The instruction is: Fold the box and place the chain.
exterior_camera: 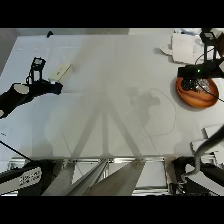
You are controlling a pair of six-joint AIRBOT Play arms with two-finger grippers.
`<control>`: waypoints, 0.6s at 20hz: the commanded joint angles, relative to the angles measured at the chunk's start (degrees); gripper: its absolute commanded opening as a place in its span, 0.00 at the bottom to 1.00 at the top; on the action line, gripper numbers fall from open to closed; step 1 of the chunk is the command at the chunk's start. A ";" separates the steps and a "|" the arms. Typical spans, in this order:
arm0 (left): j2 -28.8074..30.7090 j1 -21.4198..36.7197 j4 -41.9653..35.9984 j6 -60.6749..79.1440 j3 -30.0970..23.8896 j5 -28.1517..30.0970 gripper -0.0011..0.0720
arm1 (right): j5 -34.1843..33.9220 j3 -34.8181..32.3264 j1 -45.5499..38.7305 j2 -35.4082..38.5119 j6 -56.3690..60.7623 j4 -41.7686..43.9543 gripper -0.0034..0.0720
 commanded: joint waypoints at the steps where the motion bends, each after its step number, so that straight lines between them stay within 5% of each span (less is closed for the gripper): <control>1: -0.85 0.07 2.29 -0.07 -0.02 -1.81 0.59 | 0.00 0.00 -0.02 0.04 0.00 0.00 0.06; 7: -2.40 0.04 2.34 0.02 0.00 -1.92 0.81 | -0.02 0.00 -0.02 0.04 0.00 0.00 0.06; 9: -2.40 0.04 2.36 0.04 0.00 -1.05 0.98 | 0.00 0.00 -0.02 0.04 0.00 0.00 0.06; 12: -2.27 0.70 2.34 0.00 0.00 -1.68 0.99 | 0.00 0.00 -0.02 0.04 0.00 0.00 0.06</control>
